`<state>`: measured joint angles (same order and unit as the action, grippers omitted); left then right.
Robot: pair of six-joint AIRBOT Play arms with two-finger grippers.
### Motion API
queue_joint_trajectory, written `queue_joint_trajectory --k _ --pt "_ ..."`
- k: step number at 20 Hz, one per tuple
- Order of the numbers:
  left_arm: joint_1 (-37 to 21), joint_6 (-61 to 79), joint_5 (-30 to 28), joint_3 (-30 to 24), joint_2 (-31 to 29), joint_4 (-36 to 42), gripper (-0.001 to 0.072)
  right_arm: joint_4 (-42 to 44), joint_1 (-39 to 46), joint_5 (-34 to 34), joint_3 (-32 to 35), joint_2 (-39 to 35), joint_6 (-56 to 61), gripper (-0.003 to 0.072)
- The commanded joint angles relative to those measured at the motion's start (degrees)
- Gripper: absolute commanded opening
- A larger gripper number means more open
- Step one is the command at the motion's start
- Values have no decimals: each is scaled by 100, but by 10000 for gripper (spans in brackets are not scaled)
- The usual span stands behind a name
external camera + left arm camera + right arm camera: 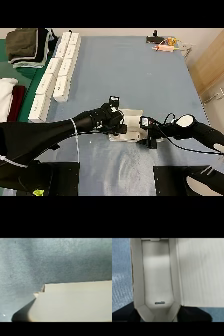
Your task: Fold the box.
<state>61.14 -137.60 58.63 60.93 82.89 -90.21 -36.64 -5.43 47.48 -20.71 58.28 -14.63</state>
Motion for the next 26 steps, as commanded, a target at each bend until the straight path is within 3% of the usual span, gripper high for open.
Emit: queue_joint_trajectory --k 1,2,9,10,11,12,17,20,21,23,25,26 --pt "33 -184 111 127 96 -87 63 0 -2 0 -4 -2 0 578" --pt "48 -190 101 127 96 -68 14 -2 -2 0 -4 -2 0 578" --pt "208 -192 173 136 92 -63 16 0 -2 0 -4 -2 0 577" --pt "208 -192 264 168 92 -66 141 0 -2 0 -4 -2 0 578" --pt "208 -197 396 234 92 -66 447 -2 -2 0 -4 -2 2 578" --pt "199 -195 542 334 92 -66 542 -2 -2 0 -4 -2 0 578" --pt "192 -48 1508 883 -66 -140 541 0 -2 0 -4 -2 0 577" --pt "101 74 2393 1010 -409 -157 540 0 -2 0 -4 -2 0 578" --pt "52 116 2702 1021 -549 -146 517 -2 -2 0 -4 -2 0 578" --pt "-11 164 3362 1038 -841 -90 315 0 -2 0 -4 -2 2 578" --pt "-9 168 3676 1038 -1058 -111 286 0 -2 0 -4 -2 0 578" --pt "-2 166 3571 1038 -1115 -109 286 0 -2 0 -4 -2 0 578"
